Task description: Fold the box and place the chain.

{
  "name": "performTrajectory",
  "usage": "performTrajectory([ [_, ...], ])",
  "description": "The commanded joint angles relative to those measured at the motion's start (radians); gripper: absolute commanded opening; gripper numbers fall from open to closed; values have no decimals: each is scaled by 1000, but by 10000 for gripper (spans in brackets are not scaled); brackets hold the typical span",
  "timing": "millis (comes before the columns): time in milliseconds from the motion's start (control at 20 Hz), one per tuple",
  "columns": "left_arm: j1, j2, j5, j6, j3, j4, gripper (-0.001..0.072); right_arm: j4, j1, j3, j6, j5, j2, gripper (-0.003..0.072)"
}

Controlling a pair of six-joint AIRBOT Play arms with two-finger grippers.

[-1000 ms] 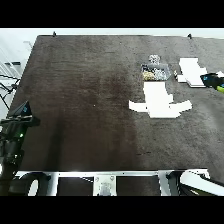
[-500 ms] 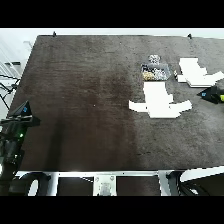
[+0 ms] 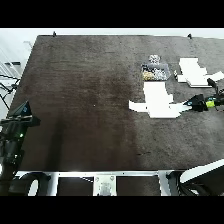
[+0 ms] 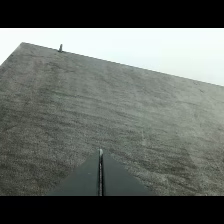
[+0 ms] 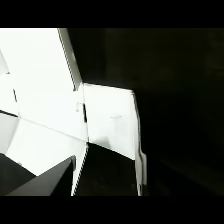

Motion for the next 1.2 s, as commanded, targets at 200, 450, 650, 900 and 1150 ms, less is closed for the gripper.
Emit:
performTrajectory([
  [200, 1, 0, 0, 0, 1, 0, 20, 108, 48, -8, -45, 35, -63, 489],
  [450, 1, 0, 0, 0, 1, 0, 20, 127, 48, -32, -101, 45, -71, 11],
  [650, 1, 0, 0, 0, 1, 0, 20, 210, 53, -128, -125, 89, -46, 9],
  [900, 1, 0, 0, 0, 1, 0, 20, 453, 159, -473, -269, -91, 87, 9],
  [1150, 1, 0, 0, 0, 1, 0, 20, 681, 408, -649, -325, -263, 178, 9],
])
